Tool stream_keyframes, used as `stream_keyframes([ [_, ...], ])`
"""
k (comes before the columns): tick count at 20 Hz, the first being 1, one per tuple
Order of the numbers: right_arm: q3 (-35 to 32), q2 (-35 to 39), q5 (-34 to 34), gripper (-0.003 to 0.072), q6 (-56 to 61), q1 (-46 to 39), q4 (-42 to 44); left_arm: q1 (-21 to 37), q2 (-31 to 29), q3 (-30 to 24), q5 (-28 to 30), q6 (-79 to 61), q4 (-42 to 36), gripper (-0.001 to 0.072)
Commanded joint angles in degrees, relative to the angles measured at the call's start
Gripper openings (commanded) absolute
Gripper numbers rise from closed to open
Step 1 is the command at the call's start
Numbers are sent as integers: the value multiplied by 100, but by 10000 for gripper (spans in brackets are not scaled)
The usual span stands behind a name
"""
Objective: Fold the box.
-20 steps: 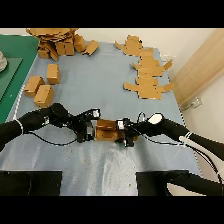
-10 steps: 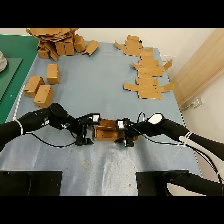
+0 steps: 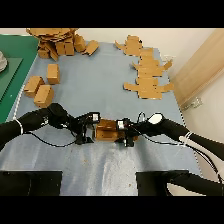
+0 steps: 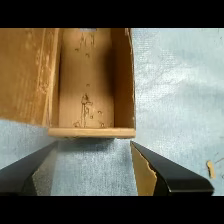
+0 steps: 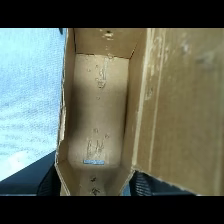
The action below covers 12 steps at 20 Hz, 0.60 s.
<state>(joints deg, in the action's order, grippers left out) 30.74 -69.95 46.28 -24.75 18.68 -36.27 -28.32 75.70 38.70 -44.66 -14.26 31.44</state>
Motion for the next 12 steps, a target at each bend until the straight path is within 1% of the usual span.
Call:
stream_keyframes([
  [1,2,2,-2,481,9,-2,4,15,4,4,74,66,120,699],
  [4,0,2,-2,481,7,-2,4,11,4,4,83,55,28,698],
  [8,2,2,-2,481,9,-2,4,7,101,26,116,-142,-330,699],
  [12,2,2,-2,481,9,-2,4,7,168,31,72,-149,-356,698],
])
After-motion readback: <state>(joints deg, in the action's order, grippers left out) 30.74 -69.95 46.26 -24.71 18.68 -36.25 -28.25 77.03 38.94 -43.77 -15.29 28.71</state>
